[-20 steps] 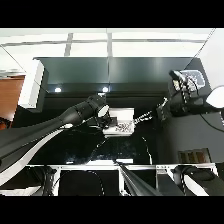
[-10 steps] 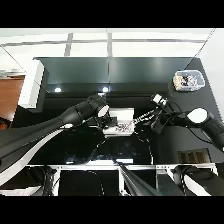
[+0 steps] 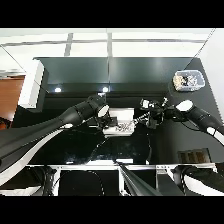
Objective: Fold the box and place the chain.
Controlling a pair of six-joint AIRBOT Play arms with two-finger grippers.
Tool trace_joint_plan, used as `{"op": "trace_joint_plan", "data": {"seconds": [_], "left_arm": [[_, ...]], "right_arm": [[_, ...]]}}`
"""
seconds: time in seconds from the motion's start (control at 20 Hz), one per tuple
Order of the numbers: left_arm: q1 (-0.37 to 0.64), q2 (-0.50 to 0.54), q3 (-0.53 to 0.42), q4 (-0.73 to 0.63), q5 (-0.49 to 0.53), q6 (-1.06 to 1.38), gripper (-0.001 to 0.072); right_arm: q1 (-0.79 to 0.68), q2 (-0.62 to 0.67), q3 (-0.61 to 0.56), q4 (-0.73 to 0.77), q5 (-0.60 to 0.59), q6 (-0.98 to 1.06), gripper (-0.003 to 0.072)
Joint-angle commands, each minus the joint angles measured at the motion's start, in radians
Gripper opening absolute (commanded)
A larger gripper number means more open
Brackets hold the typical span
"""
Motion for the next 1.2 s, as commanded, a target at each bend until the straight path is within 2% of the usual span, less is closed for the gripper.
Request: {"op": "trace_joint_plan", "data": {"seconds": [0.0,0.65,0.7,0.85,1.0,1.15], "left_arm": [[0.001,0.0,0.0,0.0,0.0,0.0,0.0029],[0.001,0.0,0.0,0.0,0.0,0.0,0.0029],[0.001,0.0,0.0,0.0,0.0,0.0,0.0029],[0.001,0.0,0.0,0.0,0.0,0.0,0.0029],[0.001,0.0,0.0,0.0,-0.001,0.0,0.0029],[0.001,0.0,0.0,0.0,-0.002,0.0,0.0029]], "right_arm": [[0.001,-0.026,0.018,-0.037,0.055,-0.023,0.0711],[0.001,-0.055,0.018,-0.119,0.053,0.084,0.071],[0.001,-0.055,0.018,-0.124,0.054,0.085,0.0603],[0.001,-0.055,0.018,-0.124,0.076,0.089,0.0026],[0.001,-0.038,0.018,-0.126,0.082,0.13,0.0012],[-0.001,0.045,0.019,-0.129,0.071,0.265,0.0012]]}}
